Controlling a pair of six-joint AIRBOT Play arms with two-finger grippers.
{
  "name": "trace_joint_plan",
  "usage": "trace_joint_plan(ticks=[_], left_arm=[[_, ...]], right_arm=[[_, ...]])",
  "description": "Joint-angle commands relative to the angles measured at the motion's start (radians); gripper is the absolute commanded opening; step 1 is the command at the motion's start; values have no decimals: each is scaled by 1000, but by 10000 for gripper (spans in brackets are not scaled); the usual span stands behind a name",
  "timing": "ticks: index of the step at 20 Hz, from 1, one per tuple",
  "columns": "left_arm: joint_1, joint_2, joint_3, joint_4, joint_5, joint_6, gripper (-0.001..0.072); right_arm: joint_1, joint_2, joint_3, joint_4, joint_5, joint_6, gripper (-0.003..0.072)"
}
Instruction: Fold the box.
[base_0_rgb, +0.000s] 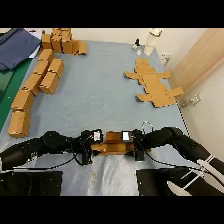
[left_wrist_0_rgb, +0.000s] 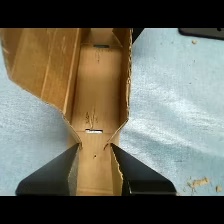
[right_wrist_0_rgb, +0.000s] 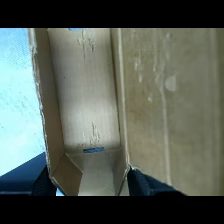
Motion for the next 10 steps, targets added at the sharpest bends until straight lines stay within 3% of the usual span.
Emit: trace_joint_plan(ticks=[1, 8, 9, 10], left_arm=[[1, -1, 0, -6, -1, 33, 295], [-5, -59, 32, -6, -19, 33, 291], [-5, -59, 36, -5, -19, 33, 213], [-5, -59, 38, -5, -12, 33, 205]], right_arm=[[0, 0, 0, 0, 0, 0, 512], [0, 0, 0, 1, 0, 0, 512], [0, 0, 0, 0, 0, 0, 512], [0, 0, 0, 0, 0, 0, 512]])
